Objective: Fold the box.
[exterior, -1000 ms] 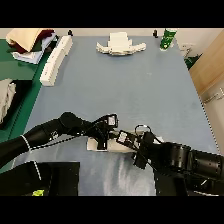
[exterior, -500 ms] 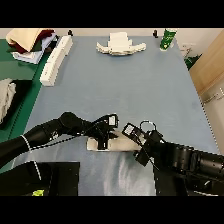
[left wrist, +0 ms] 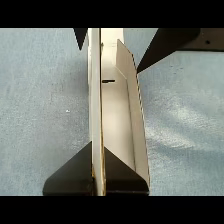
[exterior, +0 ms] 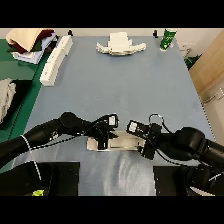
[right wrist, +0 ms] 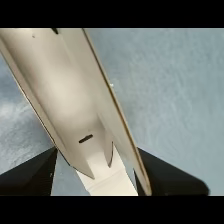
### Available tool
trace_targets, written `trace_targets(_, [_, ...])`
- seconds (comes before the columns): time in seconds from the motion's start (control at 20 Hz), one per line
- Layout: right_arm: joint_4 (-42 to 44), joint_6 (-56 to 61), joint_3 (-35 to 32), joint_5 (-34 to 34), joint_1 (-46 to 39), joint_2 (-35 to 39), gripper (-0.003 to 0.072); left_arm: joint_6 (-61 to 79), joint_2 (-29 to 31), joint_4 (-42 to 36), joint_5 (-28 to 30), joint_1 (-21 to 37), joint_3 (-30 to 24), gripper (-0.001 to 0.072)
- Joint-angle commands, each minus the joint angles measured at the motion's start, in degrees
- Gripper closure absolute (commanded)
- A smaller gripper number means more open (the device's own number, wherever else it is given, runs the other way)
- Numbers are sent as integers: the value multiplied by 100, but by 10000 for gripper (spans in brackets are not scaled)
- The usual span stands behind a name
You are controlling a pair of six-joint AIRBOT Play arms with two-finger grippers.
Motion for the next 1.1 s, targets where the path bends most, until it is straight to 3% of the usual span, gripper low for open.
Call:
trace_targets(0.0, [2675,-3639,-203,107,-1351,17,-34,2,-2,0,0,-4,-2,695])
trace_targets(0.15, [3318,-4557,-330,74,-1915,13,-34,2,0,0,0,-4,-2,695])
trace_targets(0.6, [3071,-4671,-417,-44,-1928,-57,-34,0,0,0,2,-4,-2,695])
trace_targets(0.9, [3960,-6120,-595,-92,-2341,-660,-34,2,-2,0,0,-4,-2,695])
trace_targets(1.05, [3960,-6170,-595,-59,-2363,-1023,-34,2,0,2,0,-4,-2,695])
